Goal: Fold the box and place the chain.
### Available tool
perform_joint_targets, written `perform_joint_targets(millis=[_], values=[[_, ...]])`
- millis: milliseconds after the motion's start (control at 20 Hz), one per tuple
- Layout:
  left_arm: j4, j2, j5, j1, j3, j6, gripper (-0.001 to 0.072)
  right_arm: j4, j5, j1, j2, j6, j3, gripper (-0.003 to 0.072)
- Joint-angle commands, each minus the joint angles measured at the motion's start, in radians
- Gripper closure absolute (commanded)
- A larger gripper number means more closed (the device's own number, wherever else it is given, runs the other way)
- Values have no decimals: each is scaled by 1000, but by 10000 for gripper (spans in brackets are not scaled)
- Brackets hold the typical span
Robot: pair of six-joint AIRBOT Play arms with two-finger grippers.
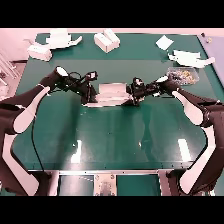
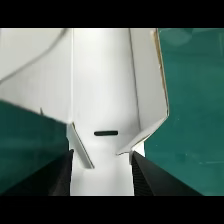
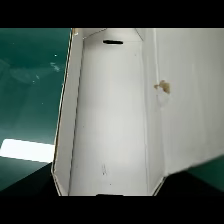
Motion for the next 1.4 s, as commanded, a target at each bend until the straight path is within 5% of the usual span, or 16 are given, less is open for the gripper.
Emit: perform_joint_targets(millis=[0, 550, 650, 1350], values=[[49, 0, 19, -1, 0, -23, 302, 0, 0, 0, 0, 0, 1, 94], [34, 0, -23, -1, 0, -32, 304, 0, 0, 0, 0, 0, 1, 94], [34, 0, -40, -1, 0, -33, 429, 0, 0, 0, 0, 0, 1, 94], [-77, 0, -20, -6, 0, -30, 431, 0, 0, 0, 0, 0, 1, 94]])
